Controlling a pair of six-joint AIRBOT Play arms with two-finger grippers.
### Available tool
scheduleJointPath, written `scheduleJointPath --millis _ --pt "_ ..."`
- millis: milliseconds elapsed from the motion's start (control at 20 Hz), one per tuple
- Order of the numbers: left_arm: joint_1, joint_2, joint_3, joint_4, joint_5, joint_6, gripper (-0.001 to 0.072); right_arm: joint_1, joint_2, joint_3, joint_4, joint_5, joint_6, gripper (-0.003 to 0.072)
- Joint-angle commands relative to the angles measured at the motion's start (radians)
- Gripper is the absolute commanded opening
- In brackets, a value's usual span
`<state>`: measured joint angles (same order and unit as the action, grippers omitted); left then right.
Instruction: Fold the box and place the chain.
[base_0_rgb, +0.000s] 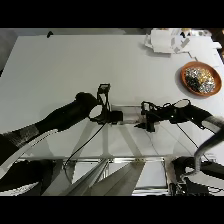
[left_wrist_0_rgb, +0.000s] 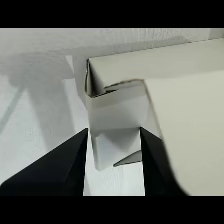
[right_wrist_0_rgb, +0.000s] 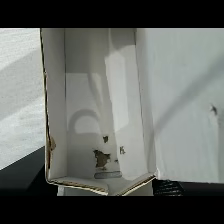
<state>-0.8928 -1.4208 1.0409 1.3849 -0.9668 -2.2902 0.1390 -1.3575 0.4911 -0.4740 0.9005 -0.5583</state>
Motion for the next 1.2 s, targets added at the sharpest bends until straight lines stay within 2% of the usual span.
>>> scheduleJointPath --millis 0,250,450,600,650,800,950,1150 --pt "-0.014 -0.043 0.056 0.034 -0.045 -0.006 0.0376 0.000 0.000 0.000 0.000 0.001 0.000 0.0339" --pt "-0.027 -0.082 0.075 0.043 -0.047 -0.007 0.0374 0.000 0.001 0.000 0.000 0.001 0.000 0.0339" --pt "-0.031 -0.147 0.162 0.049 -0.135 -0.012 0.0342 0.000 0.000 0.000 0.000 0.001 0.000 0.0339" --pt "-0.031 -0.181 0.198 0.049 -0.153 -0.032 0.0341 0.000 0.000 0.000 0.000 0.001 0.000 0.0339" --pt "-0.031 -0.185 0.205 0.050 -0.151 -0.051 0.0339 0.000 0.001 0.000 0.000 0.001 0.000 0.0339" --pt "-0.035 -0.193 0.220 0.076 -0.173 -0.127 0.0262 0.000 0.000 0.000 0.000 0.001 0.000 0.0339" --pt "-0.057 -0.208 0.220 0.144 -0.236 -0.217 0.0262 0.000 0.001 0.000 0.000 0.001 0.000 0.0339" --pt "-0.075 -0.249 0.241 0.150 -0.243 -0.231 0.0262 0.000 0.001 0.000 0.000 0.001 0.000 0.0339"
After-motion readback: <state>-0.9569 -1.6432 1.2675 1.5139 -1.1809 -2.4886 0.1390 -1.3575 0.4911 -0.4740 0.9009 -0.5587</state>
